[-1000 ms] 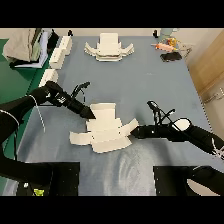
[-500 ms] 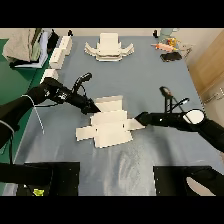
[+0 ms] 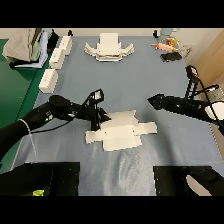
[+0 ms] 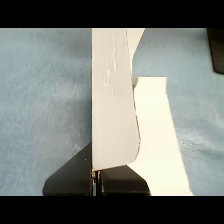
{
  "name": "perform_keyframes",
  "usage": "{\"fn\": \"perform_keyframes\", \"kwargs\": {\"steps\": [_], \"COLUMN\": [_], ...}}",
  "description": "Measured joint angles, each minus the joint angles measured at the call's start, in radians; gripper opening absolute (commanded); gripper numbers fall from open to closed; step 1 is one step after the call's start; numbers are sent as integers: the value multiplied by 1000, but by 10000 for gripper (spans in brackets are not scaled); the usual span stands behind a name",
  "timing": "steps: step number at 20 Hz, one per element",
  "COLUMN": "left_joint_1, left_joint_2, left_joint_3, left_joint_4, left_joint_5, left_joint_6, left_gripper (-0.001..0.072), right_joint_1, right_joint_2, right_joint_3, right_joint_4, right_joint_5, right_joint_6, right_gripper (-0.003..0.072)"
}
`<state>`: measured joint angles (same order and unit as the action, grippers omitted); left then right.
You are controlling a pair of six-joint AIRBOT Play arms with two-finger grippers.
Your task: Fold the box.
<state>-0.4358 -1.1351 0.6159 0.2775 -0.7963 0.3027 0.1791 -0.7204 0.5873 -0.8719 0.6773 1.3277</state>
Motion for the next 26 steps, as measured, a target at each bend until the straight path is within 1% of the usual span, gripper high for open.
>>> {"fn": "perform_keyframes", "kwargs": {"steps": [3, 7, 13, 18, 22, 26], "left_joint_1": [-56, -118, -154, -153, -151, -176], "left_joint_2": [31, 51, 107, 79, 60, 54], "left_joint_3": [-64, -104, -116, -100, -84, -109], "left_joint_4": [-89, -141, -155, -139, -129, -211], "left_joint_5": [72, 135, 185, 312, 325, 293], "left_joint_6": [116, 193, 231, 253, 353, 414], "left_gripper": [13, 12, 17, 17, 13, 13], "right_joint_1": [-2, 0, 3, 3, 4, 4], "right_joint_2": [-31, -66, -84, -86, -86, -86], "right_joint_3": [2, 2, 2, 2, 2, 2], "right_joint_4": [-8, -12, -12, -12, -11, -11], "right_joint_5": [18, 32, 36, 20, 5, -2], "right_joint_6": [10, 16, 18, 18, 18, 18], "right_gripper": [404, 404, 404, 404, 404, 403]}}
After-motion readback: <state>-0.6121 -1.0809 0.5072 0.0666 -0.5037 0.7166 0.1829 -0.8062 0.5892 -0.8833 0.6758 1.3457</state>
